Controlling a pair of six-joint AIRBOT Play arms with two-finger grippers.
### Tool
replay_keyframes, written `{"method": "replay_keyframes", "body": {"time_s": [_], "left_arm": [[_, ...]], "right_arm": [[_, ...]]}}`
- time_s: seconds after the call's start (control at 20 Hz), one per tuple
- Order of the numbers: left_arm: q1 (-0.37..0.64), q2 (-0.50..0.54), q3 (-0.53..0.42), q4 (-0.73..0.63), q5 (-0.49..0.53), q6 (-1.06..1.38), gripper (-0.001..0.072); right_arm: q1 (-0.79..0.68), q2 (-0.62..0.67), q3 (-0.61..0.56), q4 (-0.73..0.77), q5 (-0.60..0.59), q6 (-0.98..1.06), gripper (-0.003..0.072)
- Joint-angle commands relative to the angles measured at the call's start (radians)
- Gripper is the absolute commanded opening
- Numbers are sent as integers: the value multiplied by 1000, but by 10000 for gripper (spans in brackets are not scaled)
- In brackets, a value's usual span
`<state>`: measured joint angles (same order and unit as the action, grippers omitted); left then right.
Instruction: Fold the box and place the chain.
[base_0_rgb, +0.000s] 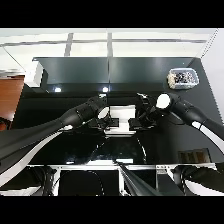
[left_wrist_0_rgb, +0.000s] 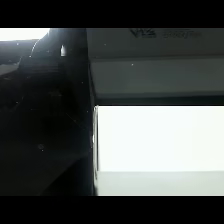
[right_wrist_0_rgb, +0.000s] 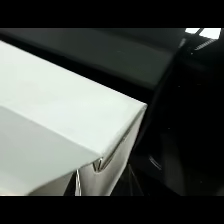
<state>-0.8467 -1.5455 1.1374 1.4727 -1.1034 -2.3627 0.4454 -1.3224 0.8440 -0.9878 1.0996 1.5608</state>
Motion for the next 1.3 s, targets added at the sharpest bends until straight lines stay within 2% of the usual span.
{"method": "replay_keyframes", "body": {"time_s": [0.0,0.15,0.3,0.4,0.65,0.75,0.8,0.85,1.2,1.25], "left_arm": [[0,-1,0,4,-5,1,25],[0,-1,0,3,-5,1,25],[0,-1,0,4,-5,2,25],[0,-1,0,4,-5,2,25],[0,-1,0,4,-5,2,25],[0,-1,0,4,-5,2,25],[0,-1,0,4,-5,2,25],[0,-1,0,4,-5,2,25],[0,-1,0,4,-5,2,25],[0,-1,0,4,-5,2,25]], "right_arm": [[70,0,39,-137,-43,145,361],[154,-14,115,-342,-27,356,361],[216,-35,134,-462,2,496,361],[234,-55,134,-480,53,519,361],[260,-90,134,-466,50,549,360],[260,-97,134,-451,39,549,113],[259,-97,134,-439,36,549,109],[259,-97,134,-438,35,550,12],[259,-96,134,-438,39,550,30],[259,-96,134,-437,37,550,189]]}}
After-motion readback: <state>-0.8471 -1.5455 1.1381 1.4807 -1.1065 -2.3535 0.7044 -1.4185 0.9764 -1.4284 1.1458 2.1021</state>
